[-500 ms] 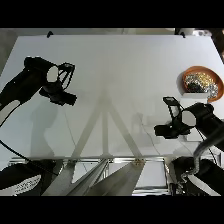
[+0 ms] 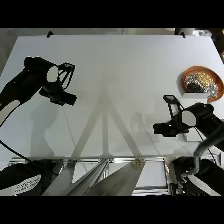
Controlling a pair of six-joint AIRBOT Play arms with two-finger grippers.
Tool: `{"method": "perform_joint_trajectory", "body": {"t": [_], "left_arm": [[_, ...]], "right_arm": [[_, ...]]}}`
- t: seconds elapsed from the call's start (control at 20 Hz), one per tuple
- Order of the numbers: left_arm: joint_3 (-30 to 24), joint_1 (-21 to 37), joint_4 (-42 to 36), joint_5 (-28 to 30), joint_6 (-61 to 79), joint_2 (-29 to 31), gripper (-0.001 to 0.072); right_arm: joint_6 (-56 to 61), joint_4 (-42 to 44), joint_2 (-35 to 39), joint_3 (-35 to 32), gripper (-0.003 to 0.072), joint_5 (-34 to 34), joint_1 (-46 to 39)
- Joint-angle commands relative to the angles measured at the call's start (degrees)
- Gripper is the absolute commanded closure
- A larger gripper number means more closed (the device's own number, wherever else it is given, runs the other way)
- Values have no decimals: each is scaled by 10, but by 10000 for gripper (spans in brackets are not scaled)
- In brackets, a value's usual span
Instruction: Fold the box and place the chain.
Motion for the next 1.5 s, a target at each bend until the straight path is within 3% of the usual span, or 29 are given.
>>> {"method": "perform_joint_trajectory", "body": {"t": [0.0, 0.2, 0.4, 0.5, 0.65, 0.7, 0.75, 0.8, 0.85, 1.0, 1.25, 1.45], "left_arm": [[0, 0, 0, 0, 0, 0, 700], [0, 0, 0, 0, 0, 0, 700], [0, 0, 0, 0, 0, 0, 700], [0, 0, 0, 0, 0, 0, 700], [0, 0, 0, 0, 0, 0, 700], [0, 0, 0, 0, 0, 0, 700], [0, 0, 0, 0, 0, 0, 700], [0, 0, 0, 0, 0, 0, 700], [0, 0, 0, 0, 0, 0, 700], [0, 0, 0, 0, 0, 0, 700], [0, 0, 0, 0, 0, 0, 700], [0, 0, 0, 0, 0, 0, 700]], "right_arm": [[13, -41, -1, 7, 673, -27, -3], [-119, -96, -1, 43, 670, 107, -45], [-129, -266, -1, 151, 679, 156, -167], [-199, -276, -1, 193, 679, 153, -286], [-237, -268, -6, 202, 678, 77, -454], [-263, -267, -16, 202, 640, 64, -489], [-275, -268, -32, 202, 469, 59, -517], [-278, -272, -52, 202, 174, 51, -538], [-283, -280, -76, 203, 41, 51, -554], [-333, -306, -138, 202, 39, 39, -580], [-353, -354, -192, 203, 43, -52, -584], [-386, -352, -257, 203, 42, -54, -584]]}}
